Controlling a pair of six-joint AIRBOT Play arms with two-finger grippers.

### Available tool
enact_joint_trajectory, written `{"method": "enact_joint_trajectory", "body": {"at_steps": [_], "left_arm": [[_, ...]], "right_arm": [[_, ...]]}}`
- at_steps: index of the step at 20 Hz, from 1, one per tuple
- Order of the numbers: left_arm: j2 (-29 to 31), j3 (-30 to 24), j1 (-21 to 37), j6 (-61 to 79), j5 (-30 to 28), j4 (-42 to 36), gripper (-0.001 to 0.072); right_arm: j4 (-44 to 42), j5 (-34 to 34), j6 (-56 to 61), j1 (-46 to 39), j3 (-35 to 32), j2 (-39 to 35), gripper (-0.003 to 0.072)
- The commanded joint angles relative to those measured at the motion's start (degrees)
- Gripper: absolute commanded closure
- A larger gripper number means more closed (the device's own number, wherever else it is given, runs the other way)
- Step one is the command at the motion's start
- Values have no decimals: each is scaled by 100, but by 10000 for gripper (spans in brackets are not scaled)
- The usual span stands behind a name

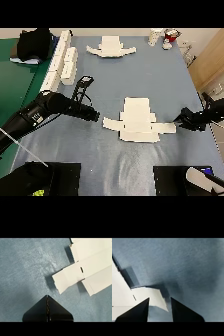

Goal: Fold the box.

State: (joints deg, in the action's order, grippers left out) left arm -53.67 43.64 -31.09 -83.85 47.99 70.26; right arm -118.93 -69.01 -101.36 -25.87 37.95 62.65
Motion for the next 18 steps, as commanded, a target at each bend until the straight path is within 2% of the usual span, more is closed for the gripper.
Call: {"method": "enact_joint_trajectory", "body": {"at_steps": [1, 4, 6, 7, 9, 10, 11, 14, 17, 18], "left_arm": [[4, 0, 0, 2, -4, 0, 696], [4, 0, 0, 2, -7, 0, 696], [4, 0, 0, 2, -4, 0, 696], [4, 0, 0, 2, -9, 0, 696], [4, 0, 0, 0, -4, 0, 696], [4, 0, 0, 0, 2, 0, 696], [4, 0, 2, 0, 0, 0, 695], [2, 44, 118, 7, 83, 2, 694], [-13, 251, 684, 278, 535, -4, 692], [-44, 356, 955, 413, 708, -74, 528]], "right_arm": [[-695, -39, -1038, -291, 28, 780, 278], [-1211, -289, -1530, -83, -42, 960, 278], [-1255, -380, -1569, 173, -118, 966, 290], [-1257, -426, -1574, 330, -151, 966, 401], [-1268, -452, -1576, 634, -184, 966, 422], [-1270, -448, -1593, 778, -184, 966, 487], [-1276, -431, -1624, 935, -184, 964, 686], [-1419, -201, -1681, 1541, -186, 837, 685], [-1624, 293, -1676, 2378, -291, 389, 686], [-1659, 490, -1670, 2662, -387, 166, 686]]}}
